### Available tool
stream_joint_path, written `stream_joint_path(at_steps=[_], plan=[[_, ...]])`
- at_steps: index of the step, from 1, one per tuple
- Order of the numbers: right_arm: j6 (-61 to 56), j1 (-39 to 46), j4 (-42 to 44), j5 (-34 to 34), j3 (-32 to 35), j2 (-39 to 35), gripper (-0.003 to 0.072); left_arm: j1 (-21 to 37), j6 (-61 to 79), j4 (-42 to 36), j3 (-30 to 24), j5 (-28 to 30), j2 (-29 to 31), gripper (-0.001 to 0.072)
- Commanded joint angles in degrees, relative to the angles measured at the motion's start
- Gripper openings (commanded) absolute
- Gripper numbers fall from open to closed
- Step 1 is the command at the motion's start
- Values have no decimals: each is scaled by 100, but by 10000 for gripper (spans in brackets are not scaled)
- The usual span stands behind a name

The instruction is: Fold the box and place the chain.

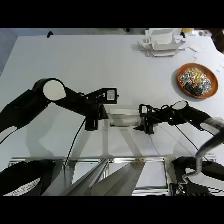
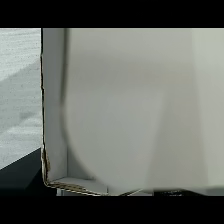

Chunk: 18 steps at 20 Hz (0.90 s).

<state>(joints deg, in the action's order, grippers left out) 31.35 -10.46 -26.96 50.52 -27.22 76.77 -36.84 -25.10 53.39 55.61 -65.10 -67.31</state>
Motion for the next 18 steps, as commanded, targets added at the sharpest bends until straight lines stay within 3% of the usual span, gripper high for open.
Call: stream_joint_path(at_steps=[1, 8, 10, 18], plan=[[2, 0, 0, 4, -4, -4, 400, -435, -240, -522, -52, 553, -249, 1], [2, 0, 0, 2, -4, -4, 400, -291, -1766, -673, -52, 3005, -1235, 1], [2, 0, 0, 2, -4, -4, 400, -168, -1908, -798, -52, 3460, -1403, 1], [2, 0, 0, 4, -4, -4, 400, 11, -1993, -793, -52, 3027, -1906, -1]])
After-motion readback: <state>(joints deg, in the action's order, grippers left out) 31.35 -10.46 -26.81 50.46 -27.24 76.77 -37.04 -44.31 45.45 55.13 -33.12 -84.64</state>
